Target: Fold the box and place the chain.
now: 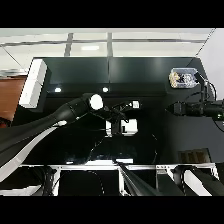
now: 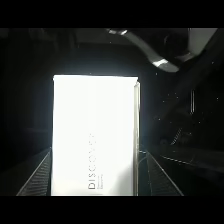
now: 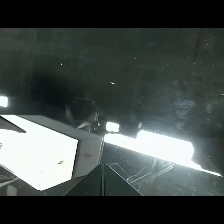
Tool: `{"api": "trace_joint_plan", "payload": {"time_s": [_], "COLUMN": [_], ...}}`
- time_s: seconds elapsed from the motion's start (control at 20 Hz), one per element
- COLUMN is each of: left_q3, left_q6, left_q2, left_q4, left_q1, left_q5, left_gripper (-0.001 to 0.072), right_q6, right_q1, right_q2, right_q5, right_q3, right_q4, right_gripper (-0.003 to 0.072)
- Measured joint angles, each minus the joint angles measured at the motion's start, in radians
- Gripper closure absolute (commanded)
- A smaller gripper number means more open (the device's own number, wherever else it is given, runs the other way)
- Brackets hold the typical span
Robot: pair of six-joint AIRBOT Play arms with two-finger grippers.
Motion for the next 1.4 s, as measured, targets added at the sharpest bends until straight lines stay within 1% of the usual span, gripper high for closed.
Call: {"api": "trace_joint_plan", "payload": {"time_s": [0.25, 0.3, 0.35, 0.4, 0.5, 0.55, 0.6, 0.7, 0.75, 0.85, 0.9, 1.0, 1.05, 1.15, 1.25, 1.4], "left_q3": [0.000, 0.000, 0.000, 0.000, 0.000, 0.000, -0.001, -0.009, -0.022, -0.063, -0.092, -0.166, -0.204, -0.282, -0.333, -0.372], "left_q6": [-0.025, -0.043, -0.068, -0.103, -0.194, -0.246, -0.298, -0.423, -0.500, -0.666, -0.743, -0.850, -0.875, -0.895, -0.874, -0.806], "left_q2": [-0.039, -0.044, -0.047, -0.045, -0.025, -0.005, 0.020, 0.085, 0.126, 0.213, 0.260, 0.364, 0.413, 0.509, 0.570, 0.610], "left_q4": [0.095, 0.118, 0.138, 0.160, 0.228, 0.271, 0.312, 0.383, 0.433, 0.546, 0.602, 0.687, 0.713, 0.735, 0.730, 0.698], "left_q1": [-0.051, -0.060, -0.066, -0.069, -0.070, -0.064, -0.053, -0.008, 0.027, 0.123, 0.180, 0.328, 0.410, 0.601, 0.793, 1.088], "left_q5": [0.066, 0.074, 0.080, 0.080, 0.053, 0.014, -0.002, -0.053, -0.102, -0.169, -0.218, -0.307, -0.327, -0.358, -0.360, -0.354], "left_gripper": [0.0002, 0.0120, 0.0403, 0.0418, 0.0418, 0.0418, 0.0418, 0.0418, 0.0418, 0.0418, 0.0418, 0.0418, 0.0418, 0.0418, 0.0418, 0.0418], "right_q6": [0.000, 0.000, 0.000, 0.000, 0.000, 0.000, 0.000, 0.000, 0.000, 0.000, 0.000, 0.000, 0.000, 0.000, 0.000, 0.000], "right_q1": [0.000, 0.000, 0.000, 0.000, 0.000, 0.000, 0.000, 0.000, 0.000, 0.000, 0.000, 0.000, 0.000, 0.000, 0.000, 0.000], "right_q2": [0.000, 0.000, 0.000, 0.000, 0.000, 0.000, 0.000, 0.000, 0.000, 0.000, 0.000, 0.000, 0.000, 0.000, 0.000, 0.000], "right_q5": [0.000, 0.001, 0.001, 0.001, 0.003, 0.004, 0.006, 0.014, 0.017, 0.024, 0.027, 0.029, 0.030, 0.030, 0.030, 0.030], "right_q3": [0.000, 0.000, 0.000, 0.000, 0.000, 0.000, 0.000, 0.000, 0.000, 0.000, 0.000, 0.000, 0.000, 0.000, 0.000, 0.000], "right_q4": [0.000, 0.000, 0.000, 0.000, 0.000, 0.000, 0.000, 0.000, 0.000, 0.000, 0.000, 0.000, 0.000, 0.000, 0.000, 0.000], "right_gripper": [0.0667, 0.0667, 0.0667, 0.0667, 0.0667, 0.0666, 0.0666, 0.0666, 0.0667, 0.0666, 0.0666, 0.0666, 0.0666, 0.0667, 0.0667, 0.0666]}}
